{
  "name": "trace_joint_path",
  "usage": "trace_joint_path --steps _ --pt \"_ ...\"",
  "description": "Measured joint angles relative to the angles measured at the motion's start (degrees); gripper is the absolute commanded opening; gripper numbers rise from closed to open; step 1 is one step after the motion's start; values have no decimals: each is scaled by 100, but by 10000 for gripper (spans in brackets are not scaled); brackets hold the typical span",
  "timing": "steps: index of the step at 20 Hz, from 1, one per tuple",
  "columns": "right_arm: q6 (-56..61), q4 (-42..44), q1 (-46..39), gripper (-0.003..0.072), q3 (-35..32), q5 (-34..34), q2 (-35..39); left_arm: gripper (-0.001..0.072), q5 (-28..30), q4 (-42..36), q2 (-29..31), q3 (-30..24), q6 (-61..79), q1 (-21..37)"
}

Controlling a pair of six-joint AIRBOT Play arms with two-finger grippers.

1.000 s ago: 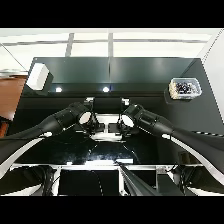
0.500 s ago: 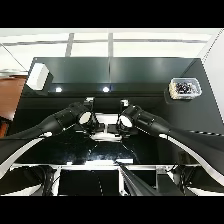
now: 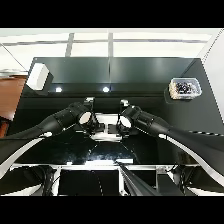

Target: Fold the box and place the chain.

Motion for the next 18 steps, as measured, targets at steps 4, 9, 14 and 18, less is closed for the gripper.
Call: trace_joint_path --steps 4,9,14,18 --pt "-11 -35 0 208 127 125 7 27 0 0 0 0 0 0" --pt "-44 -136 0 196 245 306 -2 27 0 0 0 0 0 0" --pt "-44 -160 4 196 262 393 -138 27 -2 0 2 0 0 0" --pt "-42 -162 4 187 262 411 -197 27 -4 0 0 0 0 0"
